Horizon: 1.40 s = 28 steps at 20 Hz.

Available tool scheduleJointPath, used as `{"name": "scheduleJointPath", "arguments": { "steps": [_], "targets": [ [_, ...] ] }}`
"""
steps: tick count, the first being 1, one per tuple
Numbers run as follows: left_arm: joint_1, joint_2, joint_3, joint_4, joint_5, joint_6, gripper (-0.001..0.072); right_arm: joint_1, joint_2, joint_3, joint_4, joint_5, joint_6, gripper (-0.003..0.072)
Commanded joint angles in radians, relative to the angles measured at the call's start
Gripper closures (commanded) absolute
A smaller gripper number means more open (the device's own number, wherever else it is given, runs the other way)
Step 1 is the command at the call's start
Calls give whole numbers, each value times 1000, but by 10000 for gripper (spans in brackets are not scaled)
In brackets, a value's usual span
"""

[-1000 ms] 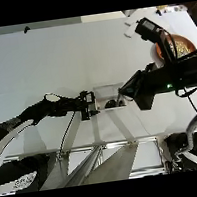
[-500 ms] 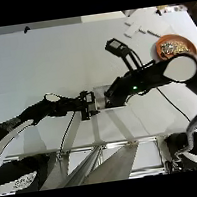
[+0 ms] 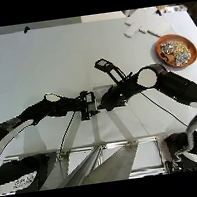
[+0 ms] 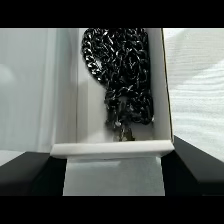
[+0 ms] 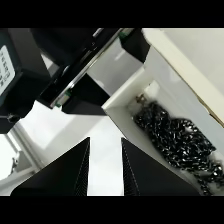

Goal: Fold the box and place the chain.

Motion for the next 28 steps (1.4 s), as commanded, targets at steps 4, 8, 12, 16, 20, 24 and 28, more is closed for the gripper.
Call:
{"name": "scheduleJointPath", "arguments": {
  "steps": [4,8,12,16,20,24,28],
  "targets": [
    [0,0,1,0,0,0,647,-150,179,71,-52,-19,2,460],
    [0,0,1,0,0,0,647,-366,199,116,-286,21,133,398],
    [0,0,1,0,0,0,647,-530,96,116,-394,180,163,133],
    [0,0,1,0,0,0,647,-553,-27,116,-399,199,188,256],
    [0,0,1,0,0,0,647,-553,-142,116,-459,193,247,395],
    [0,0,1,0,0,0,647,-553,-230,114,-469,233,268,421],
    [0,0,1,0,0,0,647,-553,-288,113,-484,245,275,421]
  ]
}}
